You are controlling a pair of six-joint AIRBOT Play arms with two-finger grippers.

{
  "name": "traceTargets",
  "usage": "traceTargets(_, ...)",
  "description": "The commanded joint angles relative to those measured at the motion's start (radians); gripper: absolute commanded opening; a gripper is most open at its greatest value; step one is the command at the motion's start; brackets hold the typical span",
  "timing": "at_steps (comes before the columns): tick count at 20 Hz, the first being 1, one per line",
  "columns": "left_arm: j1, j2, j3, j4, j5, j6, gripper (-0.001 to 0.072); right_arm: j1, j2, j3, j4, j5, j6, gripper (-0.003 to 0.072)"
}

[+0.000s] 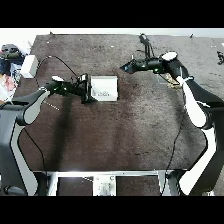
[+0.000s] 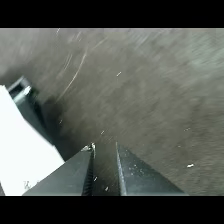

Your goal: Fold the box and place the chain.

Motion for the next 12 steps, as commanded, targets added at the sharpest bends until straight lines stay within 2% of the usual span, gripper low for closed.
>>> traceTargets(1, 0.0, 0.0, 0.001, 0.0, 0.0, 0.0, 0.0351, 0.032, -0.036, 0.029, -0.064, 0.078, -0.025, 0.0164)
traceTargets(3, 0.0, 0.0, 0.001, 0.0, 0.0, 0.0, 0.0351, 0.051, -0.035, 0.029, -0.083, 0.088, -0.063, 0.0244)
traceTargets(5, 0.0, 0.0, 0.001, 0.0, 0.0, 0.0, 0.0351, 0.048, -0.034, 0.029, -0.071, 0.092, -0.069, 0.0243)
traceTargets(12, 0.0, 0.0, 0.001, 0.0, 0.0, 0.0, 0.0351, 0.05, -0.011, 0.029, -0.042, 0.246, -0.14, 0.0244)
